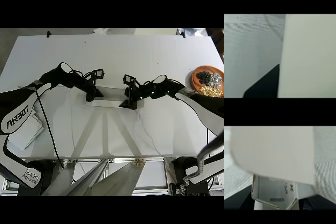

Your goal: Fold the box and place the chain.

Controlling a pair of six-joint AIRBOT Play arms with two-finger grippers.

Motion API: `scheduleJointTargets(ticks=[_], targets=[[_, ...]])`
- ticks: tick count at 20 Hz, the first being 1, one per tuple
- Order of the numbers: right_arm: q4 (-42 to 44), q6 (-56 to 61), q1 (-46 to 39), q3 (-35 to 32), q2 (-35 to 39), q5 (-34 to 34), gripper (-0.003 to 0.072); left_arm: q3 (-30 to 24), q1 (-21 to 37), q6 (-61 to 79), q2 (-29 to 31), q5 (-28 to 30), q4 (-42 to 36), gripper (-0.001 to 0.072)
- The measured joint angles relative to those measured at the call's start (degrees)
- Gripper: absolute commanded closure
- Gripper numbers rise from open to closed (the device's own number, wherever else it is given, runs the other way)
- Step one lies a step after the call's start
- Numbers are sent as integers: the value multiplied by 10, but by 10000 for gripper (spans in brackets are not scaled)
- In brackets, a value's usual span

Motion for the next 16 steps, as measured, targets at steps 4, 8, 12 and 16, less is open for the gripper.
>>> scheduleJointTargets(ticks=[4, 8, 12, 16], targets=[[-1, -2, 0, 0, 0, 1, 319, 0, 1, 0, 2, 0, -3, 391], [0, -1, 0, 0, 0, 0, 319, 0, 3, 1, 5, -3, -6, 390], [1, 1, 0, 0, 0, -1, 319, 0, 17, 2, 26, -3, -8, 362], [2, 2, 0, 0, 0, -3, 319, 0, 46, 2, 71, 1, 1, 362]])
